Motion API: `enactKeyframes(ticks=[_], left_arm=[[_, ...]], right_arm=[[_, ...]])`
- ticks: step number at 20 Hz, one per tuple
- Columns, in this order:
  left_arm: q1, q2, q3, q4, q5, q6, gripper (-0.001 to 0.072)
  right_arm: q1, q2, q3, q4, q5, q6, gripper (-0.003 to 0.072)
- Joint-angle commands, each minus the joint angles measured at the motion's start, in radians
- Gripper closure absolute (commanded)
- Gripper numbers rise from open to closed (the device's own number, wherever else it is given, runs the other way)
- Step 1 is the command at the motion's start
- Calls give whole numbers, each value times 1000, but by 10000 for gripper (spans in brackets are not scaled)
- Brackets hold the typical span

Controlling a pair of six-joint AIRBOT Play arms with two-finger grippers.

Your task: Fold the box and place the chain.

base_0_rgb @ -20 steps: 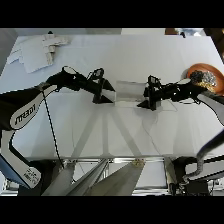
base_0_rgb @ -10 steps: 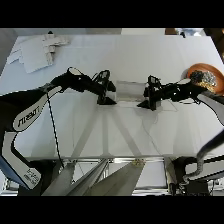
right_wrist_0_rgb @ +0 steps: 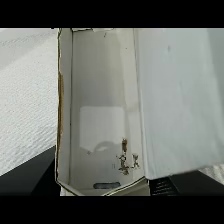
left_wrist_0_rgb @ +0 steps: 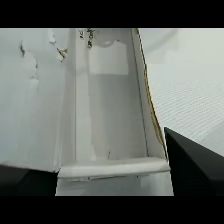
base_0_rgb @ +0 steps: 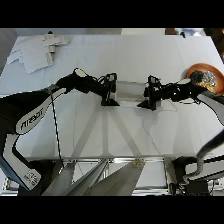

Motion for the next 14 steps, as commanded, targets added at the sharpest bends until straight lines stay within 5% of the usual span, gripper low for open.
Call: enactKeyframes(ticks=[1, 3, 8, 10, 14], left_arm=[[-7, 1, 1, 15, 6, -3, 21], [-14, 2, 1, 36, 7, -2, 126], [-27, 3, 1, 60, 28, -12, 156], [-27, 3, 1, 60, 27, -11, 259], [-27, 3, 0, 60, 28, -11, 258]], right_arm=[[0, 0, 0, 0, 0, 0, 241], [0, 0, 0, 0, 0, 0, 241], [0, 0, 0, 0, 0, 0, 241], [0, 0, 0, 0, 0, 0, 241], [0, 0, 0, 0, 0, 0, 241]])
